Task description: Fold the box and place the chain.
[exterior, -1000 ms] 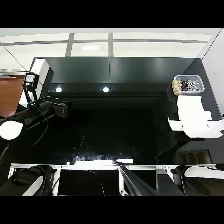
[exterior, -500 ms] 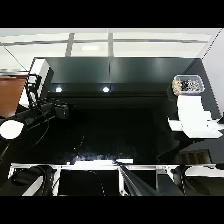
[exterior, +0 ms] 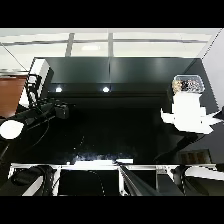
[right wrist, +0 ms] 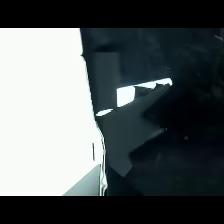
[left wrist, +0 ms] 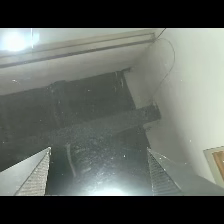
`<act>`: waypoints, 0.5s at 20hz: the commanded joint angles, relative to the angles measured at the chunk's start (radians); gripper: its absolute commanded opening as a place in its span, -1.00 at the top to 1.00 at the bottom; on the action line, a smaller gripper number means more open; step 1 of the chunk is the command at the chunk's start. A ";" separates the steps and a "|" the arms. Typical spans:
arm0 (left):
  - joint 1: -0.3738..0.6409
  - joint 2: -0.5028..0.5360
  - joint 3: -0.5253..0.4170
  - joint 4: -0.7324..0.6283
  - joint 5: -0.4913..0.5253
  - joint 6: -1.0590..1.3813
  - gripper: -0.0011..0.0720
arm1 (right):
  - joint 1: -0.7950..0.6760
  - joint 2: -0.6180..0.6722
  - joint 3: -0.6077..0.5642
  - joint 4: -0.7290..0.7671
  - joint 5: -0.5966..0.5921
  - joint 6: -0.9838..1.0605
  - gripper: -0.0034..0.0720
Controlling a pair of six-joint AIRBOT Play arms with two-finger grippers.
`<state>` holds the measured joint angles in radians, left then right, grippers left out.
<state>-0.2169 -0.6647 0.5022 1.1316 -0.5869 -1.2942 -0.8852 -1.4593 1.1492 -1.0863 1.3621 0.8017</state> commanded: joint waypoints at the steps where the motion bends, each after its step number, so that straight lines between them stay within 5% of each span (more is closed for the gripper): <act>1: 0.000 -0.001 0.000 0.000 0.001 0.000 -0.97 | 0.034 0.076 -0.058 0.088 0.014 -0.003 0.86; 5: 0.000 -0.001 0.000 0.001 0.004 0.001 -0.97 | 0.110 0.166 -0.166 0.136 0.018 -0.002 0.86; 10: 0.000 -0.001 0.000 -0.006 0.044 0.000 -0.97 | 0.254 0.232 -0.340 0.386 0.081 -0.013 0.86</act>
<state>-0.2169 -0.6647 0.5022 1.1313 -0.5629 -1.2938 -0.7105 -1.2640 0.9012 -0.8486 1.3972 0.7982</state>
